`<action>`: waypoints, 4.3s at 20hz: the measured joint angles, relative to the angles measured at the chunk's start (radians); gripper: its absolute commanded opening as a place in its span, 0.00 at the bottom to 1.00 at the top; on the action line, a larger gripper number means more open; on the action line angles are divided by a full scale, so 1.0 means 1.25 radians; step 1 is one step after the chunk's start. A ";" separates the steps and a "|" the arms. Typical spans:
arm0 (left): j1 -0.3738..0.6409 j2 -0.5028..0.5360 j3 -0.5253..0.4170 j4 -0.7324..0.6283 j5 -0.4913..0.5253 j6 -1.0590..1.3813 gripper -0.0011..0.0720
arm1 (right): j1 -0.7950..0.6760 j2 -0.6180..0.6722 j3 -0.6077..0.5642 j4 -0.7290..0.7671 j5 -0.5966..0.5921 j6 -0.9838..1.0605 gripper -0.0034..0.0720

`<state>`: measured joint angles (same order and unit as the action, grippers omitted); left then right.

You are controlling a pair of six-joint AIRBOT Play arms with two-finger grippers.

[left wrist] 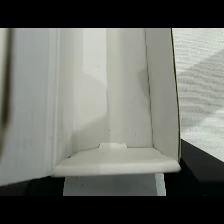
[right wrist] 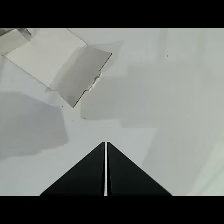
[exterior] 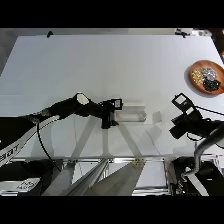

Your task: Fold the box and place the chain.

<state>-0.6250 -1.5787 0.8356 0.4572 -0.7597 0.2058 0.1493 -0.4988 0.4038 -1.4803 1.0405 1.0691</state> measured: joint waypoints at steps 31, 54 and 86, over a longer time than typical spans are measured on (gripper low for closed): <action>0.000 0.000 0.000 0.000 0.000 0.000 0.64 | 0.000 -0.418 0.256 0.261 0.098 -0.539 0.20; 0.000 0.000 0.000 0.000 0.000 0.000 0.64 | 0.000 -0.475 0.119 0.465 -0.084 -0.795 0.15; 0.000 0.000 0.000 0.000 0.000 0.000 0.64 | 0.060 -0.417 0.117 0.441 -0.153 -0.677 0.24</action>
<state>-0.6250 -1.5787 0.8356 0.4572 -0.7597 0.2062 0.2237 -1.0199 0.5495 -0.9291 0.8490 0.2230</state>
